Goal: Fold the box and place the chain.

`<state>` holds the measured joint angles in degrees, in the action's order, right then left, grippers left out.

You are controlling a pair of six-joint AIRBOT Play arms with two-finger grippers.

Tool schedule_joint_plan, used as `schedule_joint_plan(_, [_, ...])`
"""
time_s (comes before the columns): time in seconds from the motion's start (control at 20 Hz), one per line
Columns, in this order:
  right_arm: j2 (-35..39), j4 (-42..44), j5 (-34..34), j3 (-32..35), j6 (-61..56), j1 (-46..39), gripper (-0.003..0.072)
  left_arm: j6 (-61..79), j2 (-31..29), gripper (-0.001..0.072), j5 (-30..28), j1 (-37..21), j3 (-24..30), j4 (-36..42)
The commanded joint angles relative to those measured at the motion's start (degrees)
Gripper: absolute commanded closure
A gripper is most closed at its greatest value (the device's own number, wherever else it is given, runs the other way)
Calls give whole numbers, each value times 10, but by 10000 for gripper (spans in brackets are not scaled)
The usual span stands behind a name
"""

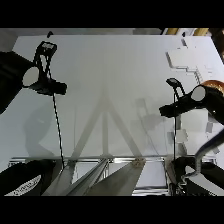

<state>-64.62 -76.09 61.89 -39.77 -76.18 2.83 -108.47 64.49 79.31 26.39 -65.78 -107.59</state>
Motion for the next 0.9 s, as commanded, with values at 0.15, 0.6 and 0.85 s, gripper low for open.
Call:
schedule_joint_plan(0.15, [0,1,-3,0,0,0,669,0,0,700,0,0,0,0])
schedule_joint_plan(0.6, [35,-362,142,-82,-2,-1,669,0,0,700,0,0,0,0])
schedule_joint_plan(0.85, [40,-467,143,-82,-31,-89,551,0,0,700,0,0,0,0])
